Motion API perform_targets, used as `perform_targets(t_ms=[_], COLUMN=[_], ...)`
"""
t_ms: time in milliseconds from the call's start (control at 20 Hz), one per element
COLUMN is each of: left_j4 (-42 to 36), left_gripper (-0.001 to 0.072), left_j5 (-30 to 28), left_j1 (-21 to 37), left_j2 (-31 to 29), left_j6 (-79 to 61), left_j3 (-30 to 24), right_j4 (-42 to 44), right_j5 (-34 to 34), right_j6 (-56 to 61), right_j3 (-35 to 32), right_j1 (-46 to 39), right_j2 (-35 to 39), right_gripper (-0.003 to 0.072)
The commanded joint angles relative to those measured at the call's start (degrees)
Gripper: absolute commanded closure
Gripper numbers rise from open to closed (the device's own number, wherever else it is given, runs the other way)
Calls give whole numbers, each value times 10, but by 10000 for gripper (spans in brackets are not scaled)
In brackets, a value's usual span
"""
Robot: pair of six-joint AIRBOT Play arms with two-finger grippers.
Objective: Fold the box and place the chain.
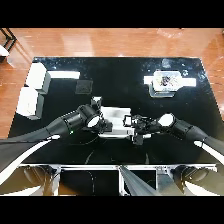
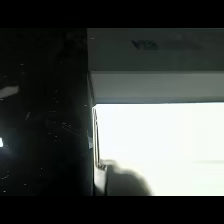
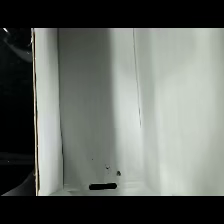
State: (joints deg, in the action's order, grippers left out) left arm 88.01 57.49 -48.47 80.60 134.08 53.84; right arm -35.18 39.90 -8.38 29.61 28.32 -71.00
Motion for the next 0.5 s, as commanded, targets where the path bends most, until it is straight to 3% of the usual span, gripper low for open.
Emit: perform_targets(t_ms=[0, 200, 300, 350, 450], left_j4=[0, 0, -1, -2, -5], left_gripper=[576, 595, 570, 522, 313], left_j5=[0, 0, 0, 2, 16], left_j1=[0, 0, 0, 0, 0], left_j2=[1, 1, 1, 1, 1], left_j6=[-1, -1, -1, -1, -1], left_j3=[0, 0, 0, 0, 2], right_j4=[0, 0, 0, 0, 0], right_j5=[-1, -1, -1, -1, -1], right_j6=[-1, -1, -1, -1, -1], right_j3=[0, 0, 0, 0, 0], right_j1=[0, 0, 0, 0, 0], right_j2=[0, 0, 0, 0, 0], right_gripper=[381, 380, 381, 380, 381])
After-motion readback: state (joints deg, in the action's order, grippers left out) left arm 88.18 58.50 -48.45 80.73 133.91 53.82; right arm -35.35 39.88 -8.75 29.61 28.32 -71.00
